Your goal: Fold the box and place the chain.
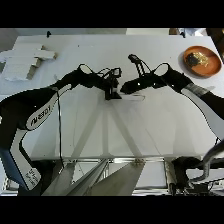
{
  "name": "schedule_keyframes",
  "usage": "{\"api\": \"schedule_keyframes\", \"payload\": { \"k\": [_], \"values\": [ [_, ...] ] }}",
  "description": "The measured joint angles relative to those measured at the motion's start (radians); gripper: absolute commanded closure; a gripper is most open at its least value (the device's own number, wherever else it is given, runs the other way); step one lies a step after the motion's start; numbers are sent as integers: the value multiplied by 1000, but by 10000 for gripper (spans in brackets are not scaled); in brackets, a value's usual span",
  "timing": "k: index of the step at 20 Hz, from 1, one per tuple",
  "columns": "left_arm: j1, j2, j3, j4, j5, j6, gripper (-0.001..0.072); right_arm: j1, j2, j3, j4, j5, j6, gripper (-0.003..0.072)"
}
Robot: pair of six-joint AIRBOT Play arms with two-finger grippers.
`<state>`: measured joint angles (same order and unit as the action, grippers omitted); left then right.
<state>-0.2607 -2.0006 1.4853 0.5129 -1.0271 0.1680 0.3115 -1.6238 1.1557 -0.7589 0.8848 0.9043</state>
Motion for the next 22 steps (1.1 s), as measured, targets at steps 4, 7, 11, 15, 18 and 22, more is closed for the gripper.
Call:
{"api": "schedule_keyframes", "payload": {
  "k": [4, 7, 11, 15, 18, 22],
  "values": [
    [0, 0, 0, -1, 0, -1, 359, -2, 21, -2, -40, -7, 9, 679],
    [1, 0, 0, 0, -5, -3, 359, -18, 79, -2, -45, -41, -9, 680],
    [1, 0, 0, 0, -4, -3, 359, -91, 178, -1, -8, -32, -45, 681],
    [1, 0, 0, 0, -3, -1, 359, -208, 226, -34, 70, 97, -119, 681],
    [1, 0, 0, 0, -3, 0, 359, -275, 238, -110, 125, 150, -177, 681],
    [1, 0, 0, 0, -2, 0, 359, -307, 242, -243, 152, 145, -238, 681]
  ]
}}
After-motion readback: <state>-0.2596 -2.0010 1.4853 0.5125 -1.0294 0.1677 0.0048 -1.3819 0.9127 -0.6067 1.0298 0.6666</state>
